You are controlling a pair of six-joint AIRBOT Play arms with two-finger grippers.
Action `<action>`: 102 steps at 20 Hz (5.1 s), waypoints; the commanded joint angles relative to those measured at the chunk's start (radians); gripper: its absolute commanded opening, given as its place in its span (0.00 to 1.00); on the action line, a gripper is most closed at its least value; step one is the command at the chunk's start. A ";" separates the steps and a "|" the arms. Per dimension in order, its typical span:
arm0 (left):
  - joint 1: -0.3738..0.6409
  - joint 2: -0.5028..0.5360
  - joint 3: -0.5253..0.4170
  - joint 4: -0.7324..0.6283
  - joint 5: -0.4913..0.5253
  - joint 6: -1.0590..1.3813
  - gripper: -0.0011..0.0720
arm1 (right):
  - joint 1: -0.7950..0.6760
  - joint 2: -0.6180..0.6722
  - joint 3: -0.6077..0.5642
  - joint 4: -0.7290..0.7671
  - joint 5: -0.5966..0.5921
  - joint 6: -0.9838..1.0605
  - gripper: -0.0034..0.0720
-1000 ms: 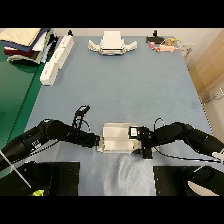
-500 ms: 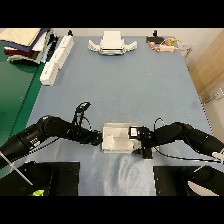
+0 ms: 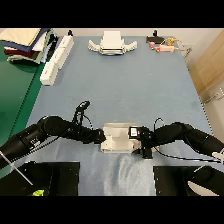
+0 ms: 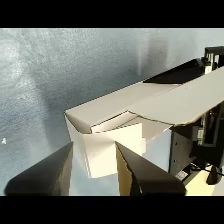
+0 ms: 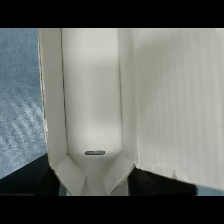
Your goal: Fold the box.
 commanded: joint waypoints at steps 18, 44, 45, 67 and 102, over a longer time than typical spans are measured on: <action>-0.396 -0.358 0.343 0.616 -0.232 -0.838 0.57 | 0.001 0.000 0.000 0.000 0.000 0.000 0.71; -0.436 -0.534 0.456 0.655 -0.349 -0.957 0.03 | 0.001 0.000 0.000 0.000 0.000 0.000 0.71; -0.436 -0.534 0.457 0.654 -0.354 -0.949 0.04 | 0.001 0.000 0.000 0.000 0.000 0.000 0.71; -0.435 -0.443 0.640 0.694 -0.816 -0.618 0.03 | 0.001 0.000 0.000 0.000 0.001 0.000 0.71; 0.091 -0.111 -0.124 -0.204 0.031 1.793 0.96 | 0.001 0.000 0.000 0.000 0.000 0.000 0.71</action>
